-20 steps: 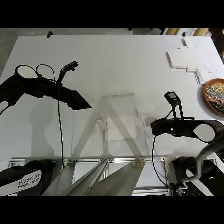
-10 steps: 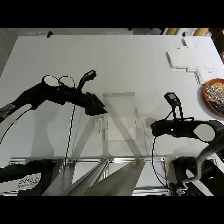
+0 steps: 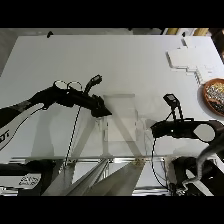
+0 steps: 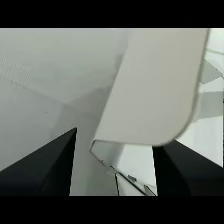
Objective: Fold the box and place the chain.
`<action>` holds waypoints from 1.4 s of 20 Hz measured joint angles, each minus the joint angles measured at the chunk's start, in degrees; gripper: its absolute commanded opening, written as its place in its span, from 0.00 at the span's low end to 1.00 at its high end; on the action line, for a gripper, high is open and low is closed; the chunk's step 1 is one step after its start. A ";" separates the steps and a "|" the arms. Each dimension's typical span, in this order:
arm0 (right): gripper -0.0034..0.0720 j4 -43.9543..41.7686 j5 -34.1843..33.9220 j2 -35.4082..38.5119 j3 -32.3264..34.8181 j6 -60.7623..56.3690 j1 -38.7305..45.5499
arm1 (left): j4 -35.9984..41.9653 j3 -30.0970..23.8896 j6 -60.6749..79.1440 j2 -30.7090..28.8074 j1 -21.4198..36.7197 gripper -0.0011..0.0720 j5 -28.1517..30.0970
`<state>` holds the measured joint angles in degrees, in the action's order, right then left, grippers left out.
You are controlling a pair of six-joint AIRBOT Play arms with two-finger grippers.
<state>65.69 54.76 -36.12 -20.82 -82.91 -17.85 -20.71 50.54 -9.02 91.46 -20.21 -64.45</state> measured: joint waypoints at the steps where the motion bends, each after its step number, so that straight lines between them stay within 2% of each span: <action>1: 0.07 0.02 0.00 0.00 0.00 0.00 0.00 | 0.28 0.11 0.50 0.57 -0.11 0.64 -0.39; 4: 0.07 0.02 0.00 0.00 0.00 0.00 0.00 | 1.11 1.40 1.51 1.62 -0.26 0.57 -2.14; 7: 0.07 0.02 -0.04 0.00 0.00 0.02 0.00 | 0.55 3.37 0.96 1.99 -0.48 0.39 -3.58; 9: 0.07 0.04 -0.07 0.00 0.00 0.04 0.00 | -1.03 4.11 0.00 2.10 -0.63 0.34 -4.24; 10: 0.07 0.04 -0.07 0.00 0.00 0.07 0.00 | -2.03 4.33 -0.28 2.14 -0.74 0.26 -4.48; 13: 0.07 0.07 -0.11 0.00 0.00 0.15 0.00 | -4.46 4.72 -1.05 2.19 -0.94 0.19 -5.53; 14: 0.07 0.07 -0.13 0.00 0.00 0.17 0.00 | -4.83 4.74 -1.05 2.19 -1.03 0.07 -5.60; 15: 0.07 0.07 -0.20 0.00 0.00 0.20 0.00 | -5.18 4.81 -0.74 2.19 -1.18 0.02 -5.79; 18: 0.07 0.02 -0.44 0.00 0.00 0.24 -0.02 | -5.75 4.87 1.68 2.19 -1.92 0.02 -5.55; 19: 0.12 0.04 -0.37 0.00 0.00 0.24 -0.02 | -5.99 4.92 3.13 2.19 -2.25 0.02 -5.01; 20: 0.19 0.04 -0.46 0.00 0.00 0.26 -0.02 | -6.25 4.92 4.52 2.14 -2.64 0.02 -4.50; 23: 0.51 -0.04 -0.20 0.00 -0.48 0.31 -0.02 | -6.82 4.94 6.82 1.38 -4.02 0.02 -2.08; 28: 0.52 0.59 1.86 0.33 -5.46 0.39 -0.02 | -9.09 4.92 5.92 -3.39 -6.32 0.02 0.09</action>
<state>66.28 56.62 -35.79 -26.28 -82.52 -17.87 -29.80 55.46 -3.09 88.07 -26.52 -64.36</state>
